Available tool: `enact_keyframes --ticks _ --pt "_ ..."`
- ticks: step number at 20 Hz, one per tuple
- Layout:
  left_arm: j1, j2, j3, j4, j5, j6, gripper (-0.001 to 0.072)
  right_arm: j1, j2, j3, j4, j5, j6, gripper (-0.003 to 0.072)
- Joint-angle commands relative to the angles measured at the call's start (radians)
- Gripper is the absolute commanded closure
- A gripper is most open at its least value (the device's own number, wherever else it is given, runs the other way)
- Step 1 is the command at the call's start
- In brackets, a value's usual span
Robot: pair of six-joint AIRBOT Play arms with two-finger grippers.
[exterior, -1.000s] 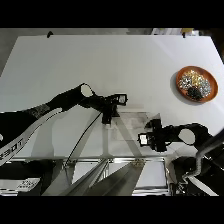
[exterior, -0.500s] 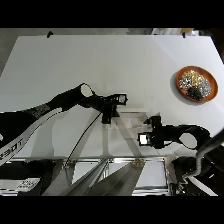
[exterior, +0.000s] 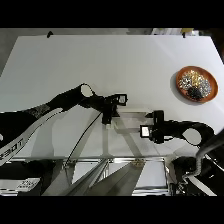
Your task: Fold the box and place the chain.
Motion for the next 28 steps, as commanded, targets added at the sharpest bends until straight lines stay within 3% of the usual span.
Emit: enact_keyframes --ticks 1,5,11,15,28 --pt "0.000 0.000 0.001 0.000 0.001 0.000 0.0698 -0.056 -0.001 0.014 0.064 0.010 -0.003 0.0029" --pt "0.000 0.000 0.001 0.000 0.000 0.000 0.0698 -0.127 -0.008 0.014 0.188 0.014 -0.082 0.0030" --pt "0.000 0.000 0.001 0.000 0.001 0.000 0.0698 -0.234 -0.123 0.035 0.348 0.030 -0.293 0.0030" --pt "0.000 0.000 0.001 0.000 0.000 0.000 0.0698 -0.279 -0.191 0.053 0.394 0.108 -0.300 0.0030" --pt "0.000 0.000 0.001 0.000 0.001 0.000 0.0698 -0.337 -0.425 0.122 0.526 0.190 -0.536 0.0032"
